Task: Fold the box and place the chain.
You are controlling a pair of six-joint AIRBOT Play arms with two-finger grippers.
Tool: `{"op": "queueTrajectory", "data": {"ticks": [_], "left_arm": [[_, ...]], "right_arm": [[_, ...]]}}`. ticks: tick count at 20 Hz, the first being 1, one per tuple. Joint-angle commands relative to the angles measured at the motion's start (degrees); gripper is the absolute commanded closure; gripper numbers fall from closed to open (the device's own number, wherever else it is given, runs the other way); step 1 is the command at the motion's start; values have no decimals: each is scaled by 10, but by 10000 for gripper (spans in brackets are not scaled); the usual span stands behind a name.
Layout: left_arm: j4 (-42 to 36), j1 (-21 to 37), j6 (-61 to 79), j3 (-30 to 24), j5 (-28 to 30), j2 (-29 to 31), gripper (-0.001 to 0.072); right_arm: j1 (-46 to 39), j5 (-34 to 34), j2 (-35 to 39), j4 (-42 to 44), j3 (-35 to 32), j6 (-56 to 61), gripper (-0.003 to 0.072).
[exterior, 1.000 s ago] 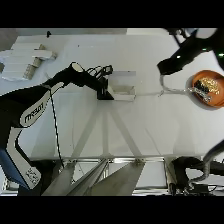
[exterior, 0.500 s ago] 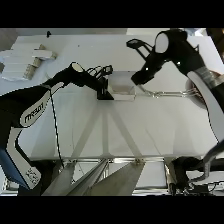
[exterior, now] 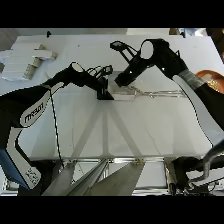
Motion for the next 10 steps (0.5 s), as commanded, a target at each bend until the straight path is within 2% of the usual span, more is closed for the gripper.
{"op": "queueTrajectory", "data": {"ticks": [1, 8, 9, 10], "left_arm": [[0, 0, 0, 0, 0, 0, 177], [0, 0, 0, 0, 0, 0, 177], [0, 0, 0, 0, 0, 0, 177], [0, 0, 0, 0, 0, 0, 177]], "right_arm": [[6, -35, -17, 22, 0, -2, 676], [15, -31, -48, 3, 0, -2, 672], [15, -24, -47, -3, 0, -2, 650], [15, -18, -47, -7, 0, -2, 597]]}}
